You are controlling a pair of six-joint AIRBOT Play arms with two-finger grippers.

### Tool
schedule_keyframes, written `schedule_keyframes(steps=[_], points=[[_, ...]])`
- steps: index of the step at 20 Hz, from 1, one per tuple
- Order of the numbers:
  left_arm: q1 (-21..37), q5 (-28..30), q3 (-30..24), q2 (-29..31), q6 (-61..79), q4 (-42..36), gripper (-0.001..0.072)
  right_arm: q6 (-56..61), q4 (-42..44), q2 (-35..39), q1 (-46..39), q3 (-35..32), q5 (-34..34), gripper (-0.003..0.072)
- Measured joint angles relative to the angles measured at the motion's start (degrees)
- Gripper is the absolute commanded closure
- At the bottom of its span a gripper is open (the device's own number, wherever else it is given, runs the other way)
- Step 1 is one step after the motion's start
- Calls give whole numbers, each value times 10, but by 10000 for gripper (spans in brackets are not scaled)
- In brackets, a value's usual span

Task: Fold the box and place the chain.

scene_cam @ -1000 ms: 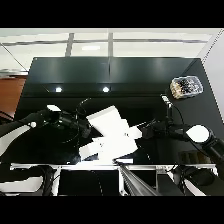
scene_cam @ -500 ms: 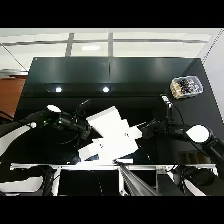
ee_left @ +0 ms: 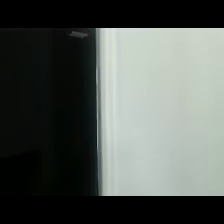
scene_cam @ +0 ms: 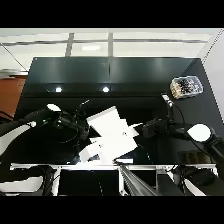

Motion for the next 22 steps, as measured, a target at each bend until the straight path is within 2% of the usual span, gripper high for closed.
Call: schedule_keyframes(steps=[3,6,9,11,14,16,19,22], points=[[-1,1,11,10,9,10,684,0,-86,1,-38,41,46,-14],[-18,21,16,40,45,22,685,0,-196,1,-72,71,63,-14],[-61,108,9,95,81,79,684,-1,-288,1,-87,82,54,-14],[-94,167,3,132,123,103,681,-1,-315,1,-91,86,45,-14],[-133,225,-2,156,186,125,680,-26,-294,0,-94,86,37,-14],[-146,248,-3,153,205,132,678,-86,-251,-2,-89,80,41,-15],[-154,271,-4,137,218,138,677,-190,-195,-4,-60,58,58,-14],[-157,276,2,126,216,142,677,-240,-170,-4,-15,28,61,-14]])
